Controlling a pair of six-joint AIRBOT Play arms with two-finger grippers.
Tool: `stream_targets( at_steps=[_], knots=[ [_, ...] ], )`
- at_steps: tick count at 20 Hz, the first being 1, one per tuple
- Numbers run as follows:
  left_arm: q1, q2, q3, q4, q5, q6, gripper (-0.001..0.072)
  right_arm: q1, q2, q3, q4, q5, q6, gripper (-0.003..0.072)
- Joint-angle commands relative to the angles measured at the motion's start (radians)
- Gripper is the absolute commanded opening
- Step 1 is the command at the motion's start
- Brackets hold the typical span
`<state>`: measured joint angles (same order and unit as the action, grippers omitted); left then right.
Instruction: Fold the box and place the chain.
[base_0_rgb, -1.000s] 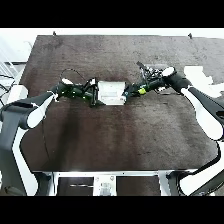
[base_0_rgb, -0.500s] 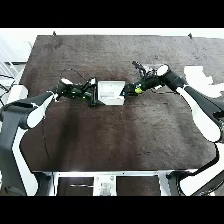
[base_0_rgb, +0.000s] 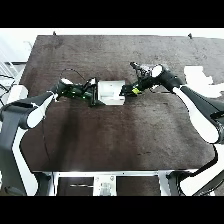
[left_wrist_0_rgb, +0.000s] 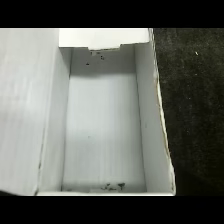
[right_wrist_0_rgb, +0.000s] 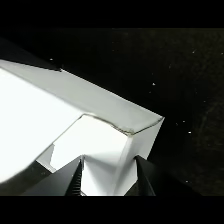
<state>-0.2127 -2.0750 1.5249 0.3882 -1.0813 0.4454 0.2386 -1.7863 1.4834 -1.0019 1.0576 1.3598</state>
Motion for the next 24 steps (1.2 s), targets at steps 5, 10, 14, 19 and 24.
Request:
stream_targets(
  at_steps=[5, 10, 14, 19, 24],
  knots=[
    [0.0, 0.0, 0.0, 0.0, 0.0, 0.0, 0.0492, 0.064, -0.042, 0.071, -0.231, 0.002, 0.234, 0.0419],
    [0.0, 0.0, 0.0, 0.0, 0.0, 0.0, 0.0492, 0.124, -0.048, 0.107, -0.339, 0.017, 0.378, 0.0419],
    [0.0, 0.0, 0.0, 0.0, 0.0, 0.0, 0.0492, 0.166, -0.048, 0.13, -0.486, 0.074, 0.521, 0.0418],
    [0.0, 0.0, 0.0, 0.0, 0.0, 0.0, 0.0492, 0.179, -0.05, 0.152, -0.499, 0.05, 0.587, 0.0418],
    [0.0, 0.0, 0.0, 0.0, 0.0, 0.0, 0.0492, 0.187, -0.063, 0.152, -0.521, -0.003, 0.621, 0.036]
  ],
)
